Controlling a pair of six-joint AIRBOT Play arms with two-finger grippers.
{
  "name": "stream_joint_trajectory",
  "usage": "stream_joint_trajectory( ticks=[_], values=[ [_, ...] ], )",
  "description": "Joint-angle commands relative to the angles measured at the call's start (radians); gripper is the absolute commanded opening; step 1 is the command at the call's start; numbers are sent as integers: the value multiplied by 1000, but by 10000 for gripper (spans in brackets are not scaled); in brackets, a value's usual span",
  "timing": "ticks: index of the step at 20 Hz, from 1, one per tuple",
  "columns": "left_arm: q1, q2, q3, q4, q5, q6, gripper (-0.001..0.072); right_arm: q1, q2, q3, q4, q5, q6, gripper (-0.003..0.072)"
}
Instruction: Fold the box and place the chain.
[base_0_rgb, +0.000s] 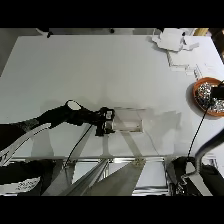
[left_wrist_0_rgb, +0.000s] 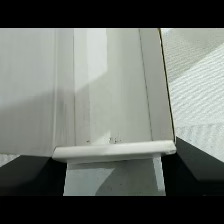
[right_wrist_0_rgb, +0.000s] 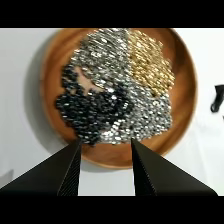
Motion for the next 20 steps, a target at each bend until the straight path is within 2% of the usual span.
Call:
stream_joint_trajectory(
  ticks=[1,4,9,13,20],
  values=[
    [1,1,0,0,0,0,363,-143,-120,1,49,-98,-142,347],
    [1,1,0,0,0,0,363,-153,-220,1,59,-123,-151,268],
    [0,1,0,0,0,0,363,-153,-348,1,95,-220,-151,268],
    [1,1,0,0,0,0,363,-153,-415,1,95,-243,-151,268],
    [0,1,0,0,0,0,363,-156,-464,1,101,-278,-151,261]
  ],
)
